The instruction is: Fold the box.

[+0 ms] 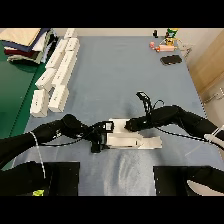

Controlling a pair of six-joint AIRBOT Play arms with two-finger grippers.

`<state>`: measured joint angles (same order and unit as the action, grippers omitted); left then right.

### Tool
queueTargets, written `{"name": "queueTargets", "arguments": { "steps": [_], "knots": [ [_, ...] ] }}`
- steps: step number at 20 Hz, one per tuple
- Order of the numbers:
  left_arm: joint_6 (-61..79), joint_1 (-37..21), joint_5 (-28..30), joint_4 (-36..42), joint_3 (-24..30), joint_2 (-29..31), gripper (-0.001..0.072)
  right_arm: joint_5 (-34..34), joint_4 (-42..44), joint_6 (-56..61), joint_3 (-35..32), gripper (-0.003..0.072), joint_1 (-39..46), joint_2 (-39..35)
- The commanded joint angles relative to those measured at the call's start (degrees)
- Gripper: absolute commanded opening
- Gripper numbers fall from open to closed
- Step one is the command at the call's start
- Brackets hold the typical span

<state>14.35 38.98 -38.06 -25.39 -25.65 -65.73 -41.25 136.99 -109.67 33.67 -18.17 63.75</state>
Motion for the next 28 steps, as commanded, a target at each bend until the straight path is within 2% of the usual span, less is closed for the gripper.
{"name": "queueTargets", "arguments": {
  "steps": [1,9,14,17,20,21,22,23,26,28],
  "knots": [
    [0.20,-0.04,0.02,-0.07,0.00,-0.04,0.0410,0.26,-0.59,-0.94,0.07,0.0004,-0.04,1.18],
    [0.17,-0.04,0.02,-0.09,0.00,-0.04,0.0410,0.04,-0.55,-1.25,0.26,0.0003,-0.04,-0.11],
    [0.17,-0.04,0.02,-0.07,0.00,-0.04,0.0410,-1.49,-3.91,-5.97,0.28,0.0003,-0.04,-10.93],
    [0.17,-0.04,0.02,-0.07,0.00,-0.04,0.0410,-9.86,-11.26,-6.47,0.11,0.0003,-0.04,-19.82],
    [0.17,-0.04,0.02,-0.07,0.00,-0.04,0.0410,-22.25,-14.86,-13.92,-1.75,0.0003,-0.04,-28.41],
    [0.20,-0.04,0.02,-0.09,0.00,-0.04,0.0410,-25.90,-16.37,-15.45,-2.60,0.0046,-0.04,-30.60],
    [0.20,-0.04,0.02,-0.09,0.00,-0.04,0.0410,-28.52,-18.82,-16.92,-3.72,0.0262,-0.04,-32.35],
    [0.17,-0.04,0.02,-0.07,0.00,-0.04,0.0411,-29.53,-21.53,-19.67,-4.96,0.0415,-0.07,-33.53],
    [0.20,-0.04,0.02,-0.09,0.00,-0.04,0.0411,-25.79,-27.36,-27.78,-8.81,0.0577,-0.07,-34.21],
    [0.20,-0.04,0.07,-0.09,0.00,-0.04,0.0411,-21.29,-27.32,-33.27,-10.54,0.0596,-0.07,-32.65]
  ]
}}
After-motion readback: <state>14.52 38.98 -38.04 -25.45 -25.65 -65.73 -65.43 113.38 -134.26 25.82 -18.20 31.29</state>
